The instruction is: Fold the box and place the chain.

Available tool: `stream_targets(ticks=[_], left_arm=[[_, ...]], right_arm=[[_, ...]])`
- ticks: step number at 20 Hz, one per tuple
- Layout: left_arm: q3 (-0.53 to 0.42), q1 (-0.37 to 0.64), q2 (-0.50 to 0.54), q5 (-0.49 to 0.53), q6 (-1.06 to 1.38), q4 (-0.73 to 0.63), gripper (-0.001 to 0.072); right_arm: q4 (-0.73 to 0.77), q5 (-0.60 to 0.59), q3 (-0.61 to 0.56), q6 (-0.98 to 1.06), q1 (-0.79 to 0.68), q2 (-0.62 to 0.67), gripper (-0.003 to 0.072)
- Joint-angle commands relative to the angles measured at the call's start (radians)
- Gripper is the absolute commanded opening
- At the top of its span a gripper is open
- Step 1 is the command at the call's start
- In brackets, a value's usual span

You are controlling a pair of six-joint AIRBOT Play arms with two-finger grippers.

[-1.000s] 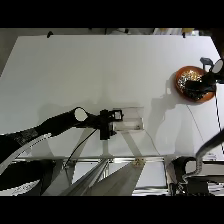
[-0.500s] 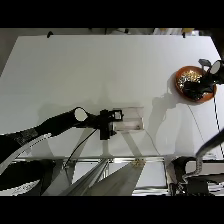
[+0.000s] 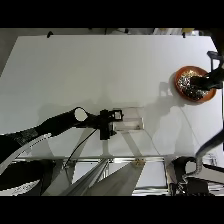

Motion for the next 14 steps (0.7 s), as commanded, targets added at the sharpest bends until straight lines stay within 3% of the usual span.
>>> stream_targets(ticks=[1,5,9,14], left_arm=[[0.000,0.000,0.001,0.000,0.000,0.000,0.0252],[0.000,0.000,0.001,0.000,0.000,0.000,0.0252],[0.000,0.000,0.001,0.000,0.000,0.000,0.0252],[0.000,0.000,0.000,0.000,0.000,0.000,0.0252]], right_arm=[[0.186,0.108,0.000,-0.096,0.000,0.177,0.0017],[0.398,0.190,0.000,-0.144,0.005,0.426,0.0017],[0.398,0.272,0.000,-0.143,0.089,0.603,0.0017],[0.424,0.363,-0.001,-0.127,0.321,0.705,0.0018]])
